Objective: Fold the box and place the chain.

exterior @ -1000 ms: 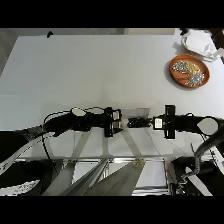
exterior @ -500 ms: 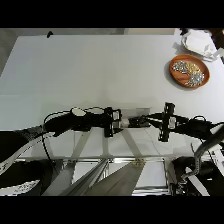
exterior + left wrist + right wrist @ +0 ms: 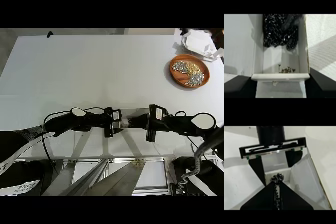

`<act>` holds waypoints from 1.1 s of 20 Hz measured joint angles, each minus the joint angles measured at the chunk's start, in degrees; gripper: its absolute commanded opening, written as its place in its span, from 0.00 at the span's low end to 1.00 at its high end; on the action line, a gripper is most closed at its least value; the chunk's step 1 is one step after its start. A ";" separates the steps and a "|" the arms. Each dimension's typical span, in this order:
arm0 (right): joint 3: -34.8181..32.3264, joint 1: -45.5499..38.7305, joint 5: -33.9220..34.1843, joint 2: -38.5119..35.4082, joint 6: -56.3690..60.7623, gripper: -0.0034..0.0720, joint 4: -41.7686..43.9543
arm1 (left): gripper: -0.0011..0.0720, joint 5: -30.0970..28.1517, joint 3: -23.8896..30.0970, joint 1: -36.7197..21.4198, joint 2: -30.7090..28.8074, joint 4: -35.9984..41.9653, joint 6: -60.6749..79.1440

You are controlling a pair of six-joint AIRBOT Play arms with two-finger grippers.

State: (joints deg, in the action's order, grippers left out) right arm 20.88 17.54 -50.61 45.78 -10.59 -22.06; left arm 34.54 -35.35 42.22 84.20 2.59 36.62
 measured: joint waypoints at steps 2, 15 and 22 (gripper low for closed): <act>-0.02 0.57 0.76 1.77 -0.20 0.09 0.52 | 0.39 0.02 0.00 0.00 -0.02 0.00 0.00; 0.15 -2.23 5.73 -2.32 6.14 0.29 -2.64 | 0.39 0.00 0.00 0.00 0.00 0.00 0.00; 0.15 -15.06 3.43 -12.24 25.57 0.29 -30.75 | 0.39 0.00 0.00 0.00 -0.02 0.00 0.00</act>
